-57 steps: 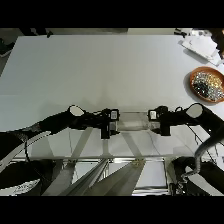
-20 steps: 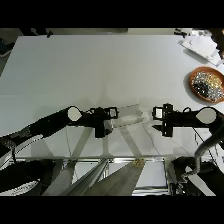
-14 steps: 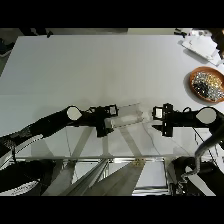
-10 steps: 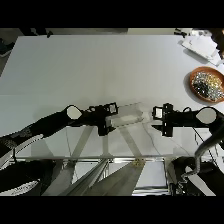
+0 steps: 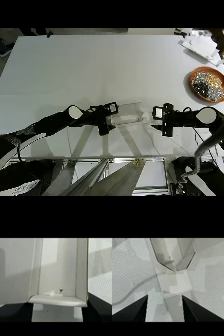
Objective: Fold the box and place the chain.
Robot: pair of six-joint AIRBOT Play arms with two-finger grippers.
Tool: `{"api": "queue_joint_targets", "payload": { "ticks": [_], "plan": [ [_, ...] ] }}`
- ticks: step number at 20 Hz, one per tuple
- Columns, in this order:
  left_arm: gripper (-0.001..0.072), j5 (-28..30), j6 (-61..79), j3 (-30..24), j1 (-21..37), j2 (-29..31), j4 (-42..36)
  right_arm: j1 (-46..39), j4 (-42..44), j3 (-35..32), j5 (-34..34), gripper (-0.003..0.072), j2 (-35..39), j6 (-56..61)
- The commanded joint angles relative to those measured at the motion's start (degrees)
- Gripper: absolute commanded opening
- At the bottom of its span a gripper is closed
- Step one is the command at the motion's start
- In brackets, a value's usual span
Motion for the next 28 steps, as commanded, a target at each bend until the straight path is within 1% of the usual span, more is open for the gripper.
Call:
{"api": "queue_joint_targets", "payload": {
  "ticks": [1, 3, 4, 11, 14, 16, 20, 25, 27, 28],
  "plan": [
    [0.0318, 0.48, 2.73, 0.02, -0.02, -0.17, 0.07, 0.02, 0.0, 0.07, -0.09, 0.0436, -0.04, 0.02],
    [0.0325, 0.48, 3.91, 0.02, -0.02, -0.15, 0.11, 0.02, 0.0, 0.07, -0.09, 0.0436, -0.04, 0.0],
    [0.0357, 0.48, 4.17, 0.02, 0.0, -0.15, 0.24, 0.02, 0.0, 0.07, -0.09, 0.0436, -0.04, 0.0],
    [0.0355, 0.46, 4.28, 0.02, 0.0, -0.15, 0.48, 0.02, 0.96, 0.07, -0.79, 0.0435, -0.42, -0.66],
    [0.0356, 0.13, 4.28, 0.02, 0.02, -0.15, 0.5, 0.02, 4.92, 0.04, -0.9, 0.0433, -2.47, -4.66],
    [0.0356, -1.09, 4.28, 0.02, 0.07, -0.15, 0.55, 0.02, 6.32, 0.07, -0.9, 0.0433, -3.8, -5.86],
    [0.0356, -1.75, 4.28, 0.02, 0.07, -0.15, 2.43, 0.02, 6.34, 0.04, -0.24, 0.0433, -4.5, -6.51],
    [0.0355, -1.75, 4.28, 0.02, 0.07, -0.15, 2.64, 0.02, 6.58, 0.04, -0.31, 0.0431, -5.11, -6.51],
    [0.0355, -1.73, 4.28, 0.02, 0.07, -0.15, 2.64, 0.02, 7.32, 0.04, -0.33, 0.0427, -5.22, -6.54],
    [0.0355, -1.7, 4.31, 0.02, 0.07, -0.15, 2.64, 0.02, 8.11, 0.04, -0.57, 0.0411, -5.22, -6.8]
  ]
}}
